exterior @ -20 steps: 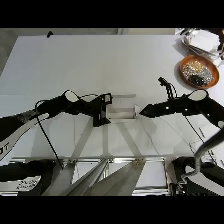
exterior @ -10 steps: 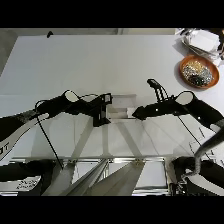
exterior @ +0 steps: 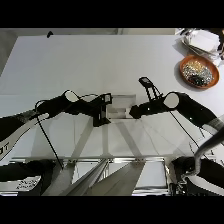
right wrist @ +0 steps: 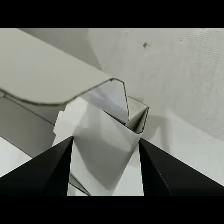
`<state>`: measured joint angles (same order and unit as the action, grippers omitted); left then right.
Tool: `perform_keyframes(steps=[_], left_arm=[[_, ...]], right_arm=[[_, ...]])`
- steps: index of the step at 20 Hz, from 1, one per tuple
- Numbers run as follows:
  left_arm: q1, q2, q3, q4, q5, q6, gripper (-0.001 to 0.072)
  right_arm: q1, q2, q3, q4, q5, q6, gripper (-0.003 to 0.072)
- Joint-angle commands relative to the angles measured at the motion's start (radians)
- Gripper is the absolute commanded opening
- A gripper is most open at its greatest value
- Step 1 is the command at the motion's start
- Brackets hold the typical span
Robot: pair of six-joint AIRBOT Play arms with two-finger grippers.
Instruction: Fold the box and place the chain.
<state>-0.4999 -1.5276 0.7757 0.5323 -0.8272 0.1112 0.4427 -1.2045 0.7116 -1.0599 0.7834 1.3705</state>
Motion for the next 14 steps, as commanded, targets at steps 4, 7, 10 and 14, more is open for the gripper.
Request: perform_keyframes(steps=[4,7,10,14], left_arm=[[0.000,0.000,0.000,0.000,0.000,0.000,0.0432],[0.000,0.000,0.000,0.000,0.000,0.000,0.0432],[0.000,0.000,0.000,0.000,0.000,0.000,0.0432],[0.000,0.000,0.000,0.000,0.000,0.000,0.0432]], right_arm=[[0.093,-0.077,0.089,-0.240,0.079,0.270,0.0465],[0.126,-0.101,0.116,-0.281,0.071,0.338,0.0465],[0.137,-0.119,0.131,-0.303,0.072,0.362,0.0441],[0.144,-0.166,0.159,-0.322,0.115,0.393,0.0441]])
